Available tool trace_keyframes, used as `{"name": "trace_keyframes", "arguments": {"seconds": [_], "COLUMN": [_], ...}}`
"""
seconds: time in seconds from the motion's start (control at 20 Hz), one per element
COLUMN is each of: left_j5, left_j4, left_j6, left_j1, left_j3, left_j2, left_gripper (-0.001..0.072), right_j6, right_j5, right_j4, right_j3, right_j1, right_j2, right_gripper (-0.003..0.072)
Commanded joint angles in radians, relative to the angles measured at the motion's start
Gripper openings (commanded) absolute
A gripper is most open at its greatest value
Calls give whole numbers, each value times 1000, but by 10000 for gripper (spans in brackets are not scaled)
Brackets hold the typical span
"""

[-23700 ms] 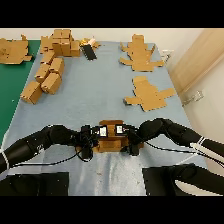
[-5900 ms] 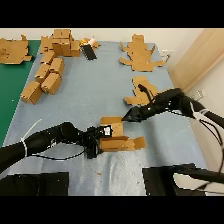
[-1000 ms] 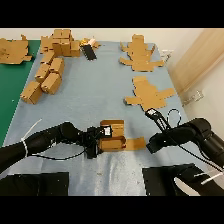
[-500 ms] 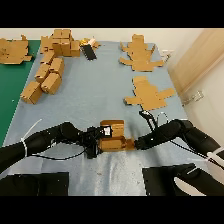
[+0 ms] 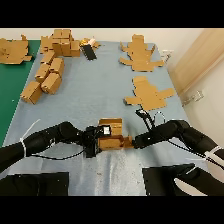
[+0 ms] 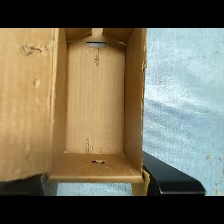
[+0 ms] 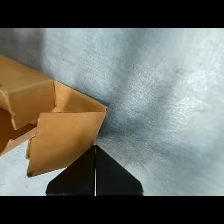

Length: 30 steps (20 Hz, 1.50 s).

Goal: Fold the box.

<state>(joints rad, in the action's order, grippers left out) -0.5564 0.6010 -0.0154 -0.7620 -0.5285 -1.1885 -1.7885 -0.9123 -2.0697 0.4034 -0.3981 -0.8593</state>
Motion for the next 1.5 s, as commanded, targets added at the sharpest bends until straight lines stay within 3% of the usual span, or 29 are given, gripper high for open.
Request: {"name": "trace_keyframes", "arguments": {"seconds": [0.0,0.45,0.6,0.8,0.85,0.9,0.95,1.3,1.45], "left_j5": [-1,-1,-1,-1,-1,-1,-1,-1,-1], "left_j4": [-2,-2,-2,-2,-2,-2,-2,-2,-2], "left_j6": [3,3,3,4,3,3,3,4,3], "left_j1": [-1,-1,-1,-1,-1,-1,-1,-1,-1], "left_j3": [0,0,0,0,0,0,0,0,0], "left_j2": [-1,-1,-1,-1,-1,-1,-1,-1,-1], "left_gripper": [525,525,525,525,525,525,525,525,526], "right_j6": [12,36,20,16,16,19,23,27,90], "right_j5": [-3,-28,-14,-14,-14,-13,-13,-15,8], "right_j4": [-124,-109,-134,-147,-145,-148,-153,-168,-96], "right_j3": [5,5,8,52,61,68,72,72,75], "right_j1": [-10,-10,-10,-10,-10,-10,-10,-27,-86], "right_j2": [40,59,59,75,81,85,86,46,23], "right_gripper": [-1,0,109,111,142,278,317,316,316]}}
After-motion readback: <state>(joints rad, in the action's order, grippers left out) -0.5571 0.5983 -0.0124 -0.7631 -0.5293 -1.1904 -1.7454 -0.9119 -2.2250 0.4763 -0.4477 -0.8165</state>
